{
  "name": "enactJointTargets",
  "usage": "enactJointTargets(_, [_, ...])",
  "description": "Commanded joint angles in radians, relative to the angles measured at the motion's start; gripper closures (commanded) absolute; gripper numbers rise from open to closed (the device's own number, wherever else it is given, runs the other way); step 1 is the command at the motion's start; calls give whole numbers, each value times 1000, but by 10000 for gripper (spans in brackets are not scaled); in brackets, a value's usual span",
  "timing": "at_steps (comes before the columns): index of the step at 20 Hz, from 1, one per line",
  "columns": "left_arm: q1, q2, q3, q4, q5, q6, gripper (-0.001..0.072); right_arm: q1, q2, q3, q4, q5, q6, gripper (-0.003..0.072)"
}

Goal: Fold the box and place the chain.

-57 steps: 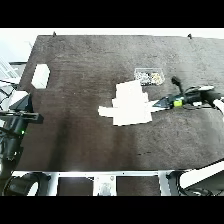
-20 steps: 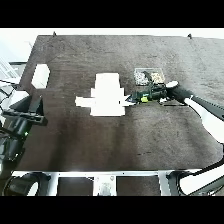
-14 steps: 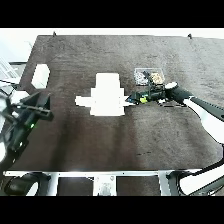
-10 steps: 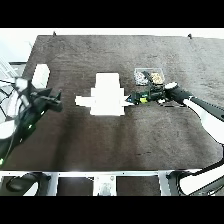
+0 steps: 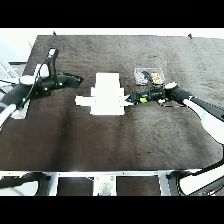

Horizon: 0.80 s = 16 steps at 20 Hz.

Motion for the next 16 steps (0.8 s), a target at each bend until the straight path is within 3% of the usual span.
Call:
enactJointTargets(1, [49, -202, 272, 214, -311, -275, 318, 1, 0, 0, 0, 0, -17, 684])
enactJointTargets(6, [25, -372, 526, 444, -393, -441, 319, 1, 0, 0, 0, 0, -17, 684])
enactJointTargets(9, [-3, -474, 642, 451, -479, -454, 316, 1, 0, 0, 0, 0, -18, 684])
enactJointTargets(12, [-43, -552, 735, 481, -486, -478, 318, 1, 0, 0, 0, 0, -23, 684])
enactJointTargets(16, [-55, -656, 810, 459, -556, -527, 318, 2, 0, 0, 1, 0, -23, 683])
